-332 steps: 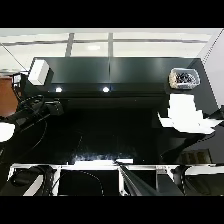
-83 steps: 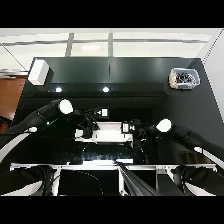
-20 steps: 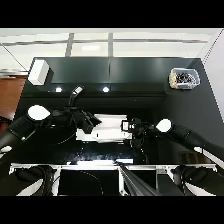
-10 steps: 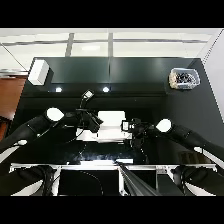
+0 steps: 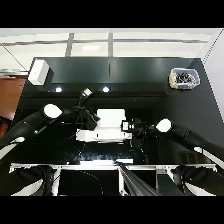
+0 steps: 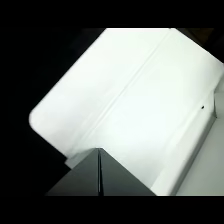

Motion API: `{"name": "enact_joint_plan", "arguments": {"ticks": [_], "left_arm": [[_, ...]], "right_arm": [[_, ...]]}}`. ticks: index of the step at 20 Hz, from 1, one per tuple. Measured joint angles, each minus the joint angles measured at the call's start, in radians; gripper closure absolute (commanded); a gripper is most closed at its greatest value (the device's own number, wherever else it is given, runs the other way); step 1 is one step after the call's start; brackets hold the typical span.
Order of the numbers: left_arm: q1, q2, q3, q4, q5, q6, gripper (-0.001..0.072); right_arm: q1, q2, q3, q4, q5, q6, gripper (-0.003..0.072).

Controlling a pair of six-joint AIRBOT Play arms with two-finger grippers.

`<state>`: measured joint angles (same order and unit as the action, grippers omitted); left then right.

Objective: Fold the box and place the chain.

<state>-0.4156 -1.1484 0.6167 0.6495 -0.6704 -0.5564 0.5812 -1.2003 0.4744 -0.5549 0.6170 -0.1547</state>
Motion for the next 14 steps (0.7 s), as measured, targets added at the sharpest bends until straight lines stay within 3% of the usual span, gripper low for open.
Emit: {"name": "enact_joint_plan", "arguments": {"ticks": [4, 8, 9, 10, 11, 14], "left_arm": [[0.148, 0.089, 0.011, 0.048, -0.079, 0.0, 0.0681], [0.342, 0.143, 0.014, 0.082, -0.269, 0.044, 0.0655], [0.373, 0.149, 0.014, 0.097, -0.339, 0.1, 0.0447], [0.396, 0.153, 0.014, 0.112, -0.402, 0.154, 0.014], [0.412, 0.156, 0.014, 0.131, -0.464, 0.204, -0.0011], [0.43, 0.161, 0.015, 0.172, -0.541, 0.301, -0.0006]], "right_arm": [[0.0, 0.0, 0.0, 0.0, 0.0, 0.001, 0.029], [0.0, 0.0, 0.0, 0.0, -0.001, 0.0, 0.029], [0.0, 0.0, 0.0, 0.0, -0.001, 0.0, 0.029], [0.0, 0.0, 0.0, 0.0, -0.001, 0.0, 0.029], [0.0, 0.0, 0.0, 0.0, -0.001, 0.0, 0.029], [0.0, 0.0, 0.0, 0.0, -0.001, 0.0, 0.029]]}}
